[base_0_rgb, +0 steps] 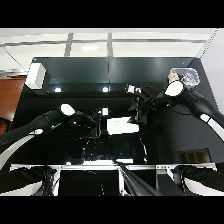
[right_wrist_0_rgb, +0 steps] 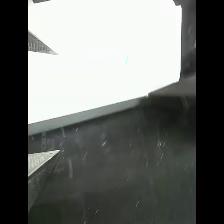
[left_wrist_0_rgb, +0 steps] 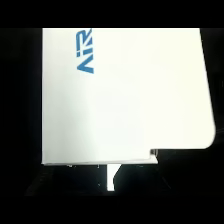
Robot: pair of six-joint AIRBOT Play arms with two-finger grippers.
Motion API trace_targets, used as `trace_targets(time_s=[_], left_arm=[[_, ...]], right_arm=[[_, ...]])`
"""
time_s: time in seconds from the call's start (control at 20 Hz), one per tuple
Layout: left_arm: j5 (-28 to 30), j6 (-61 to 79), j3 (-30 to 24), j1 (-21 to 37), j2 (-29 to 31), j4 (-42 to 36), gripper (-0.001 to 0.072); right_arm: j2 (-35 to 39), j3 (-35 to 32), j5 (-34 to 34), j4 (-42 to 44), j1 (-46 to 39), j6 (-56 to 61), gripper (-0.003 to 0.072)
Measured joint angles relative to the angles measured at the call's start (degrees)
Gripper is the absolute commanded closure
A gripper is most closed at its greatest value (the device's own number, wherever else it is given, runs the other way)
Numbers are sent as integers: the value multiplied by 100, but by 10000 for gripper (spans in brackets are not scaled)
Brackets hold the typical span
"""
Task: Fold the box and place the chain.
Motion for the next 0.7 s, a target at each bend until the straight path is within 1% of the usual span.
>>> trace_targets(time_s=[0.35, 0.65, 0.7], left_arm=[[-2, 0, 0, 0, 0, 0, 384], [-2, 0, 0, 0, 0, 0, 384], [-2, 0, 0, 0, 0, 0, 384]], right_arm=[[107, -24, 304, -39, 249, -57, 12], [286, -24, 313, -463, 313, 101, 13], [293, -24, 291, -503, 319, 116, 107]])
